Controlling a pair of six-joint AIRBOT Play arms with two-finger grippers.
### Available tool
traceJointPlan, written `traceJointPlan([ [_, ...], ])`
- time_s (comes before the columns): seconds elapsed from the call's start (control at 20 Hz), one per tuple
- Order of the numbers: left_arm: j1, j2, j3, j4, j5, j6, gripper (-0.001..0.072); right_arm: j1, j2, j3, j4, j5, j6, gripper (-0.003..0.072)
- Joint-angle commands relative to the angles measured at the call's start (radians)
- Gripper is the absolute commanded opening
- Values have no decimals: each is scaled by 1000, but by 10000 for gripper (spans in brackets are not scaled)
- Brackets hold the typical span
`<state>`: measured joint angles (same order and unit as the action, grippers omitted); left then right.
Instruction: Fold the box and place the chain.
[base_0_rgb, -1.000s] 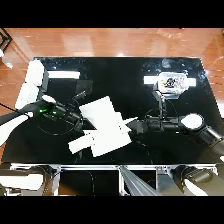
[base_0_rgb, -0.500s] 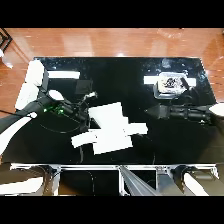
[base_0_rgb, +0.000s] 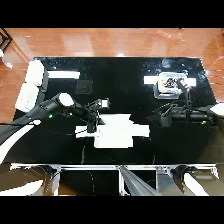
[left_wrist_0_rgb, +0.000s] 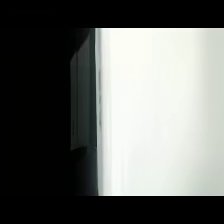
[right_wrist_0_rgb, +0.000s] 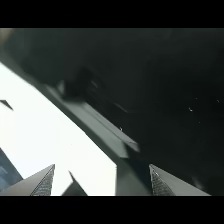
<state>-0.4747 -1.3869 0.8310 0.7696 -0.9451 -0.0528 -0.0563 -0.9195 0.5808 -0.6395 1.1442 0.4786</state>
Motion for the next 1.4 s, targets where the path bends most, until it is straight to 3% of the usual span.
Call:
traceJointPlan([
  [0.0, -11, -3, 0, 26, 7, -5, 21, 113, 1, 0, -76, -118, -94, 698],
  [0.25, -10, -6, -5, 26, 55, -33, 21, 203, 0, 0, -76, -154, -124, 697],
  [1.0, -10, -89, -5, 38, -11, -124, 22, 204, 0, 0, -81, -154, -124, 698],
  [1.15, -10, -87, -5, 38, -9, -102, 20, 204, 0, 0, -193, -136, -124, 697],
  [1.35, -10, -82, -3, 37, 18, -76, 20, 222, 0, -10, -376, 30, -117, 697],
])
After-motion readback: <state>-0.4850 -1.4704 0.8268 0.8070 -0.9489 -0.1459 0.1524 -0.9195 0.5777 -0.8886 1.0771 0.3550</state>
